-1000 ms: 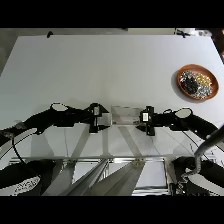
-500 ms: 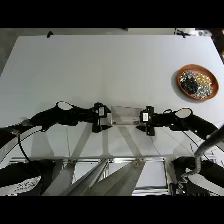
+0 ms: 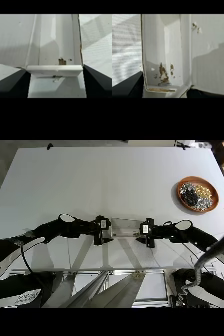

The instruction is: Fold the box and place the chain.

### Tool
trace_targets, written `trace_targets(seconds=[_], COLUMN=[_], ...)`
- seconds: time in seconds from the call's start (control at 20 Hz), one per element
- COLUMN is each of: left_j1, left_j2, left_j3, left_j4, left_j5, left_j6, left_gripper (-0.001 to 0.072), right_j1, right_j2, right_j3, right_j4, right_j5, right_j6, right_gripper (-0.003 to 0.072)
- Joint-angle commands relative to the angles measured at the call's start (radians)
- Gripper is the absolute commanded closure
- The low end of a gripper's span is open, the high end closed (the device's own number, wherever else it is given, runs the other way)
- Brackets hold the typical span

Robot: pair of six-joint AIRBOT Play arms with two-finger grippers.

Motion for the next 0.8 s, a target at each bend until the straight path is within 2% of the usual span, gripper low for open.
trace_targets(seconds=[0.0, 0.05, 0.1, 0.15, 0.2, 0.3, 0.35, 0.75], left_j1=[-0.011, -0.015, -0.019, -0.024, -0.029, -0.037, -0.042, -0.058], left_j2=[-0.006, -0.006, -0.007, -0.007, -0.007, -0.007, -0.007, -0.006], left_j3=[0.001, 0.001, 0.001, 0.001, 0.001, 0.001, 0.001, 0.001], left_j4=[-0.040, -0.061, -0.077, -0.078, -0.077, -0.077, -0.076, -0.044], left_j5=[0.016, 0.029, 0.034, 0.035, 0.042, 0.053, 0.061, 0.069], left_j6=[0.010, 0.010, 0.010, 0.011, 0.012, 0.013, 0.013, 0.011], left_gripper=[0.0024, 0.0068, 0.0200, 0.0271, 0.0313, 0.0468, 0.0516, 0.0500], right_j1=[0.000, 0.000, 0.000, 0.000, 0.000, 0.000, 0.000, 0.000], right_j2=[0.001, 0.001, 0.001, 0.001, 0.001, 0.001, 0.001, 0.001], right_j3=[0.000, 0.000, 0.000, 0.000, 0.000, 0.000, 0.000, 0.000], right_j4=[0.000, 0.000, 0.000, 0.000, 0.000, 0.000, 0.000, 0.000], right_j5=[0.000, 0.000, 0.000, 0.000, 0.000, 0.000, 0.000, 0.000], right_j6=[0.001, 0.001, 0.001, 0.001, 0.001, 0.001, 0.001, 0.001], right_gripper=[0.0276, 0.0276, 0.0276, 0.0276, 0.0276, 0.0276, 0.0276, 0.0276])
